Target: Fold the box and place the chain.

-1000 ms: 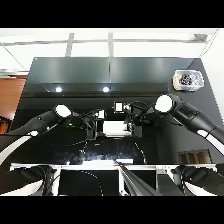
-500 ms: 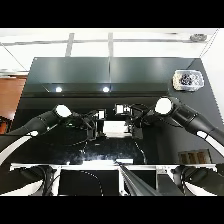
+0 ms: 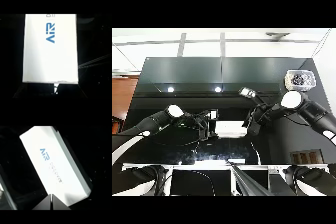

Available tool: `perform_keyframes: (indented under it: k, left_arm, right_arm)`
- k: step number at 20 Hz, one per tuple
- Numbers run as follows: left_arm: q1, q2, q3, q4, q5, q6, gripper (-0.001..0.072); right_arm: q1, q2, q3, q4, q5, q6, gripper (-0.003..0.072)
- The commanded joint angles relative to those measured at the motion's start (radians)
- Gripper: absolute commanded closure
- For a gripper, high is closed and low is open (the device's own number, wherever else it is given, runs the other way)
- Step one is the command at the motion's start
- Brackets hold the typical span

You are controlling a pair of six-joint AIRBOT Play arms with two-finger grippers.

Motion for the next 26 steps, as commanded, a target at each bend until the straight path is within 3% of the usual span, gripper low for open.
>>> perform_keyframes:
  k: [1, 9, 20, 23, 26]
  left_arm:
    - [0.000, -0.001, 0.000, 0.000, 0.001, 0.000, 0.0307]
    - [0.000, -0.001, 0.000, 0.000, 0.001, 0.000, 0.0307]
    - [0.000, -0.001, 0.000, -0.002, 0.000, 0.000, 0.0307]
    - [0.000, -0.001, 0.000, 0.000, 0.001, 0.000, 0.0307]
    - [0.000, 0.005, 0.001, 0.000, 0.000, 0.000, 0.0307]
  right_arm:
    - [-0.064, -0.008, -0.055, 0.226, -0.001, 0.149, 0.0676]
    - [-0.035, -0.194, -0.065, 0.259, -0.069, 0.180, 0.0675]
    - [-0.010, -0.205, -0.064, 0.218, -0.096, 0.180, 0.0676]
    - [-0.032, -0.186, -0.029, 0.219, -0.039, 0.180, 0.0676]
    - [-0.113, -0.090, 0.049, 0.217, 0.076, 0.181, 0.0676]
